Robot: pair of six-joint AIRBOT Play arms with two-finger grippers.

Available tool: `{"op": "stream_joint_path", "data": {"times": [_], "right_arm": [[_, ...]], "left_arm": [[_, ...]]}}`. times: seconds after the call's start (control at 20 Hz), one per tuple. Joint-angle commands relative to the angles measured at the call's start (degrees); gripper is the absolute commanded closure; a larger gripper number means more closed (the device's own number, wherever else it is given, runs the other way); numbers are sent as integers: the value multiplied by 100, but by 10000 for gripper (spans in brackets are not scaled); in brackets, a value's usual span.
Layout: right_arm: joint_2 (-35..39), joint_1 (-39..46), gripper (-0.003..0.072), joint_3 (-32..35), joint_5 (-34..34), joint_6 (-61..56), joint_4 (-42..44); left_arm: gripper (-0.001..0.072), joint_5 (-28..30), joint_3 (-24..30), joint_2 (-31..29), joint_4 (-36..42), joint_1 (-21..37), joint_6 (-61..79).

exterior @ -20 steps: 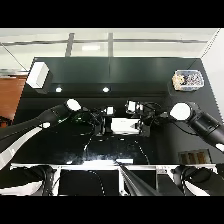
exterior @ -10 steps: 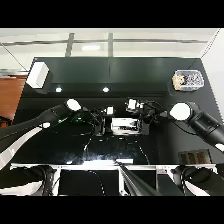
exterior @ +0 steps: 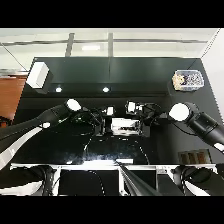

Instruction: Fold the box and place the chain.

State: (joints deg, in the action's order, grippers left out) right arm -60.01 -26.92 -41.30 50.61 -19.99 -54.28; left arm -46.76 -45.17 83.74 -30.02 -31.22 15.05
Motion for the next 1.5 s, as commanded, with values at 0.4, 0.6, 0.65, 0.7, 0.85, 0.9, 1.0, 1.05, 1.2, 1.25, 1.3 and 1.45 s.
{"op": "stream_joint_path", "data": {"times": [0.4, 0.6, 0.65, 0.7, 0.85, 0.9, 1.0, 1.05, 1.2, 1.25, 1.3, 1.45], "right_arm": [[-4, 0, 421, 79, 166, -17, 4], [-4, 0, 422, 79, 170, -20, 4], [-4, 0, 422, 79, 175, -20, 4], [-4, 0, 422, 79, 175, -20, 4], [-4, 0, 420, 79, 186, -35, 28], [-4, 0, 417, 79, 188, -63, 28], [-4, 0, 410, 79, 192, -103, 28], [-4, 0, 410, 79, 192, -140, 28], [-4, 0, 409, 79, 192, -251, 28], [-4, 0, 409, 79, 192, -254, 28], [-4, 0, 409, 79, 192, -258, 28], [-4, 0, 336, 79, 190, -315, 24]], "left_arm": [[243, 2, 0, 4, 0, 0, -9], [243, 2, 0, 4, 2, 0, -9], [243, 2, 0, 4, 0, 0, -9], [243, 2, 0, 4, 2, 0, -9], [243, 2, 0, 4, 0, 0, -9], [243, 2, 0, 4, 0, 0, -9], [243, 2, 0, 4, 0, 0, -9], [243, 2, 0, 4, 0, 0, -9], [243, 2, 0, 4, 0, 0, -9], [243, 0, 0, 4, 0, 0, -9], [243, 2, 0, 4, 2, 0, -9], [243, 2, 0, 4, 0, 0, -9]]}}
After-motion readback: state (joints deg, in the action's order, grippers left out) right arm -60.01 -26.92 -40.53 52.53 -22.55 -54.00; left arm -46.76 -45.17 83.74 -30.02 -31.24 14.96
